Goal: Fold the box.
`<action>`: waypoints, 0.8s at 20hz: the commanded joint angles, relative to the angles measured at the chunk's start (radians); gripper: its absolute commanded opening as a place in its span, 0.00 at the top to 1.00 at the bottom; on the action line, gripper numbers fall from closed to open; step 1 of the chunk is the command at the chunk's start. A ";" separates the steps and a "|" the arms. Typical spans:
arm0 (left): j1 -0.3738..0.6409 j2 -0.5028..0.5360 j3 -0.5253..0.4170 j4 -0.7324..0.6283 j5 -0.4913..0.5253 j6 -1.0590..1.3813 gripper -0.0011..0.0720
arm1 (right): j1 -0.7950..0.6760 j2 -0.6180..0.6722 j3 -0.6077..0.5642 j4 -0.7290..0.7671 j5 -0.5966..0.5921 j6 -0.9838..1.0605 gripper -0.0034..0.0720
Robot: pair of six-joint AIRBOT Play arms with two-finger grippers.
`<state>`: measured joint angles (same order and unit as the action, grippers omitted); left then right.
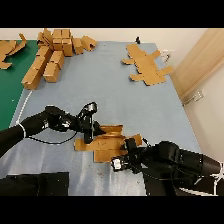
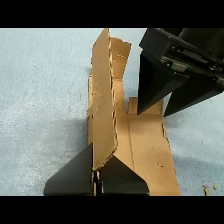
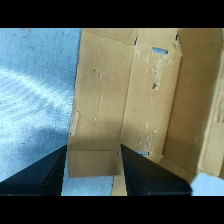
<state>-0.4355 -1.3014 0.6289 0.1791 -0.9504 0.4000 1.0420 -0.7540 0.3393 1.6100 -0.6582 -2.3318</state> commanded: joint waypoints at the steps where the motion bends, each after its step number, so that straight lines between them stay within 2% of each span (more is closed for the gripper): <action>1: 0.000 0.000 0.000 0.000 0.000 0.000 0.97 | 0.014 -0.001 -0.002 -0.017 0.007 0.002 0.28; 16: 0.000 0.000 0.000 0.000 0.000 0.000 0.97 | 0.041 -0.026 -0.002 -0.062 0.061 0.012 0.28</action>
<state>-0.4355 -1.3014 0.6289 0.1795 -0.9504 0.4000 1.0828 -0.7826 0.3359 1.5681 -0.6071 -2.3234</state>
